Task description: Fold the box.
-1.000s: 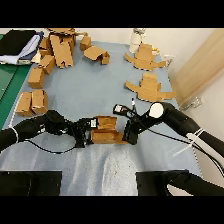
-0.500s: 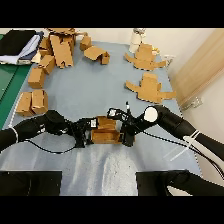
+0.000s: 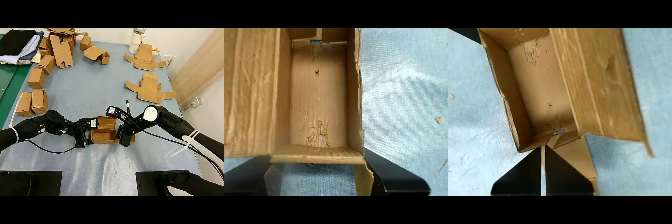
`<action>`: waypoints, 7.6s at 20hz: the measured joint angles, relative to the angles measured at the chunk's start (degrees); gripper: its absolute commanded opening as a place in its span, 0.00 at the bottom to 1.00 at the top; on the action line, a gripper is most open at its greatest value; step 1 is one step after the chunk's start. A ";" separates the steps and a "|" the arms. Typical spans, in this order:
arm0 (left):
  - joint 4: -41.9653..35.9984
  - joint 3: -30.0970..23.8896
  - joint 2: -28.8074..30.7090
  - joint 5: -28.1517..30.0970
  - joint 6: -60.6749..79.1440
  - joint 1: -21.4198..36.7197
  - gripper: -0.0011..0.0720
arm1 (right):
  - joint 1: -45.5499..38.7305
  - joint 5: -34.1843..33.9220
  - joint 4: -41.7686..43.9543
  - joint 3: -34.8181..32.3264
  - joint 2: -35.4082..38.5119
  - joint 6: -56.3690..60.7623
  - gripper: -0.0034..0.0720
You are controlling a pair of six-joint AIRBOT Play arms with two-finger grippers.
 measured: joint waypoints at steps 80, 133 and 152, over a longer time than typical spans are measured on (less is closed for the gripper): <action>0.02 0.00 0.00 -0.04 0.02 0.00 0.82 | 1.79 -9.51 6.71 -4.39 0.39 -6.78 0.74; 0.00 0.00 0.00 -0.07 -0.44 0.00 0.82 | -10.36 -11.06 10.43 -14.27 10.62 43.87 0.33; 0.00 0.00 0.00 0.00 -0.42 0.00 0.82 | -10.38 -8.94 13.51 -13.40 12.31 47.47 0.44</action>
